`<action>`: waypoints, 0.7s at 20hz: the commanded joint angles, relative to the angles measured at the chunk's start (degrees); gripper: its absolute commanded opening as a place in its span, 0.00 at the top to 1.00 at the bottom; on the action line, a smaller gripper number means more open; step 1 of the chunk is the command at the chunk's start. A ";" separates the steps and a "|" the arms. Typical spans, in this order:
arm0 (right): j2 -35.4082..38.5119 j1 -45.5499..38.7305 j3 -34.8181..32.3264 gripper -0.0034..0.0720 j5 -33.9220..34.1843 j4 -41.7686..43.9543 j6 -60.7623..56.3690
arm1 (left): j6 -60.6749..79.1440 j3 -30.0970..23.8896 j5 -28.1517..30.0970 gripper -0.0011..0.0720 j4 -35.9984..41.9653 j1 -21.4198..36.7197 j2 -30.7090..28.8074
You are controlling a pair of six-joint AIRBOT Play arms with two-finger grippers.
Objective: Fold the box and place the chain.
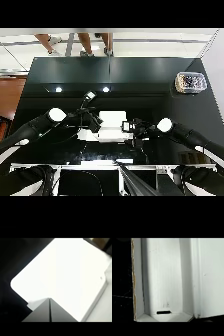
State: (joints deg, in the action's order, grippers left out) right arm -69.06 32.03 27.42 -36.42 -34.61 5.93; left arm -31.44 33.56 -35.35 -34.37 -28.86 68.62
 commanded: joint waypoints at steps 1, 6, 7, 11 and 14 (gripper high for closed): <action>-0.02 0.02 -0.04 0.78 0.04 0.04 -0.07 | 0.17 0.81 -4.46 0.94 -3.69 0.04 2.89; -0.02 0.02 -0.04 0.78 0.04 0.04 -0.07 | -0.39 5.03 -8.37 0.94 -4.52 1.92 2.23; 0.00 0.02 -0.04 0.78 0.04 0.07 -0.07 | -0.52 5.88 -10.97 0.94 -4.55 3.23 1.31; -0.02 0.02 -0.04 0.78 0.04 0.04 -0.07 | -1.79 5.88 -23.85 0.94 -4.83 9.38 -5.05; -0.02 0.02 -0.04 0.78 0.04 0.04 -0.07 | -4.02 4.11 -30.99 0.94 -4.87 12.20 -7.85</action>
